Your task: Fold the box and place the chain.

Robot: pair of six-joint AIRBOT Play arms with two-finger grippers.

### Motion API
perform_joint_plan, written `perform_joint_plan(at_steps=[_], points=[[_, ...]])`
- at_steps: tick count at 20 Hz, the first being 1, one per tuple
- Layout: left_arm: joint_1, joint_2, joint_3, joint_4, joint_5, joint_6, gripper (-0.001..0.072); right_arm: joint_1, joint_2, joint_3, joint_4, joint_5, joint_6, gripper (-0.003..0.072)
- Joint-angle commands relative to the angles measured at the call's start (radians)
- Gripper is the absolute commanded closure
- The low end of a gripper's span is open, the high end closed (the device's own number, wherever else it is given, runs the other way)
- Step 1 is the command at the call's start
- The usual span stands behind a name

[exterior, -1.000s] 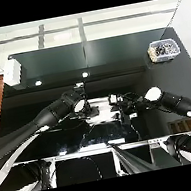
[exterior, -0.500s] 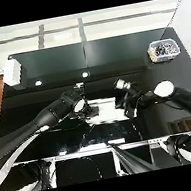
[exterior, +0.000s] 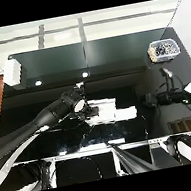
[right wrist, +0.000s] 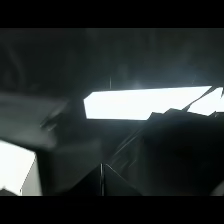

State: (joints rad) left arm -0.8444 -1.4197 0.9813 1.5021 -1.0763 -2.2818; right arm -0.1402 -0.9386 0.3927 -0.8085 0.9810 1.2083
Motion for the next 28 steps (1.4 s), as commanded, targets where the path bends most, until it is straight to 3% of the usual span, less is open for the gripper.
perform_joint_plan(at_steps=[1,5,7,10,11,12,13,19,20,23,24,28], points=[[0.001,-0.001,0.0,0.0,0.003,0.0,0.0684,0.05,-0.101,-0.063,0.191,0.077,-0.051,0.0677],[0.001,-0.001,0.0,0.0,0.002,0.0,0.0684,0.245,-0.178,-0.055,0.339,-0.059,-0.102,0.0675],[0.001,-0.001,0.0,0.0,0.002,0.0,0.0684,0.3,-0.181,-0.027,0.387,-0.041,-0.164,0.0675],[0.001,-0.001,0.0,0.0,0.003,0.0,0.0684,0.304,-0.181,0.06,0.319,0.024,-0.188,0.0671],[0.001,-0.001,0.0,0.0,0.002,0.0,0.0684,0.304,-0.181,0.093,0.279,0.044,-0.188,0.05],[0.001,-0.001,0.0,0.0,0.002,0.0,0.0684,0.304,-0.181,0.117,0.254,0.066,-0.188,0.0234],[0.001,-0.001,0.0,0.0,0.002,0.0,0.0684,0.304,-0.181,0.139,0.241,0.091,-0.188,0.0039],[0.001,-0.001,0.0,0.0,0.002,0.0,0.0684,0.328,-0.181,0.16,0.303,0.111,-0.187,0.0056],[0.001,-0.001,0.0,0.0,0.002,0.0,0.0684,0.346,-0.181,0.162,0.307,0.098,-0.181,0.0119],[0.001,-0.001,0.0,0.0,0.003,0.0,0.0684,0.407,-0.181,0.185,0.304,0.063,-0.095,0.0136],[0.001,-0.001,0.0,0.0,0.002,0.0,0.0684,0.425,-0.181,0.197,0.294,0.055,-0.068,0.0248],[0.001,-0.001,0.0,0.0,0.003,0.0,0.0684,0.491,-0.182,0.227,0.174,0.017,0.086,0.0268]])
